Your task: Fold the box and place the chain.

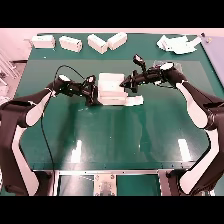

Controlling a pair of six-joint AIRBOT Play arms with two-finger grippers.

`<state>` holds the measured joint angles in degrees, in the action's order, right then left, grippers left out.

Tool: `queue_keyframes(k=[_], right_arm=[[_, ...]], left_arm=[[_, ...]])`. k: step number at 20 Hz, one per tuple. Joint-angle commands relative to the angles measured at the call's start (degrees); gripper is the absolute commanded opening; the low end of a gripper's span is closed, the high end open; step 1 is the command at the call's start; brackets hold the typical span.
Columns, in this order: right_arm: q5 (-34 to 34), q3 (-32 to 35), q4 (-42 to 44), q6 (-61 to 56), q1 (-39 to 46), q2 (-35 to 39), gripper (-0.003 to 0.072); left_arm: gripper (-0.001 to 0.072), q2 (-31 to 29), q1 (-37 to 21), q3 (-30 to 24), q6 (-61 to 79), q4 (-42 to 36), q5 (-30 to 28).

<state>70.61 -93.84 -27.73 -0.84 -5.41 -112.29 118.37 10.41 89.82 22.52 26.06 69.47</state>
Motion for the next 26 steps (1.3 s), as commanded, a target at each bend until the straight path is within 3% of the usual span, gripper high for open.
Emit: queue_keyframes(k=[1,5,12,18,25,26], right_arm=[[-0.81,-2.16,-1.57,-0.33,-0.11,-2.67,0.0003],[-0.76,-2.27,-6.54,-1.75,-0.15,-4.07,0.0003],[-0.76,-3.89,-6.80,-1.53,-0.09,-3.63,0.0002],[-0.72,-4.24,-7.52,-3.48,0.46,4.79,-0.0002],[-1.60,8.98,-16.57,-6.47,0.90,15.91,0.0009],[-1.60,10.56,-18.18,-6.47,0.94,16.02,0.0231]], left_arm=[[0.0471,0.04,0.00,0.04,0.02,0.02,0.00],[0.0471,0.04,0.00,0.04,0.02,0.00,0.00],[0.0470,0.04,0.00,0.04,0.02,0.00,0.02],[0.0470,0.04,0.00,0.04,0.02,0.02,0.02],[0.0470,0.04,0.00,0.04,0.02,0.02,-0.02],[0.0471,0.04,0.00,0.04,0.02,0.02,-0.02]])
